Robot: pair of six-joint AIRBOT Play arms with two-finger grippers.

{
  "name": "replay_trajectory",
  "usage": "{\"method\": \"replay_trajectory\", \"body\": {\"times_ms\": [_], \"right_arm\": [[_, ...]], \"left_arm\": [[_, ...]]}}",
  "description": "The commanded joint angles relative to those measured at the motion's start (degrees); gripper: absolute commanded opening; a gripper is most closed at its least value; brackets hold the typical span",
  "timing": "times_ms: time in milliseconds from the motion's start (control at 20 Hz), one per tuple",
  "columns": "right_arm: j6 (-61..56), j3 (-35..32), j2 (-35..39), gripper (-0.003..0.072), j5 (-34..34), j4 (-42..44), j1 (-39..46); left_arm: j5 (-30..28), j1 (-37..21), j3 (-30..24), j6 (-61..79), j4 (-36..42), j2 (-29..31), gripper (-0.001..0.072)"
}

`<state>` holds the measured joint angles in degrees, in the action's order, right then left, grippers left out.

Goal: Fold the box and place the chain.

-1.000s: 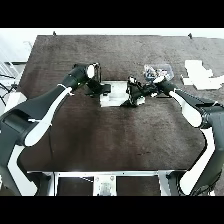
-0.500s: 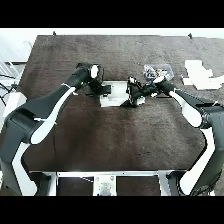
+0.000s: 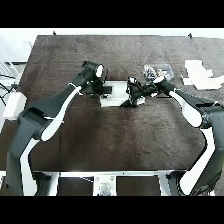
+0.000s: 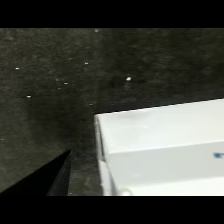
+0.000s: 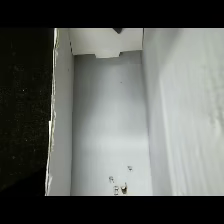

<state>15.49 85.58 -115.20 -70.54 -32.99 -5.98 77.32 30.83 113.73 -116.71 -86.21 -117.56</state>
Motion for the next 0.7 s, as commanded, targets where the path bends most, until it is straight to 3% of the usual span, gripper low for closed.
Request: {"method": "replay_trajectory", "body": {"times_ms": [0,400,650], "right_arm": [[0.0,0.0,-0.02,0.0587,-0.02,0.0,-0.02],[0.0,0.0,-0.02,0.0587,-0.02,0.0,-0.02],[0.0,0.0,-0.02,0.0587,-0.02,0.0,-0.02]], "left_arm": [[1.88,0.13,0.72,0.17,-2.29,-0.74,0.0429],[-0.44,1.03,0.9,-0.5,-3.37,-0.74,0.0419],[1.05,1.16,0.83,-0.87,-2.64,-0.76,0.0409]]}}
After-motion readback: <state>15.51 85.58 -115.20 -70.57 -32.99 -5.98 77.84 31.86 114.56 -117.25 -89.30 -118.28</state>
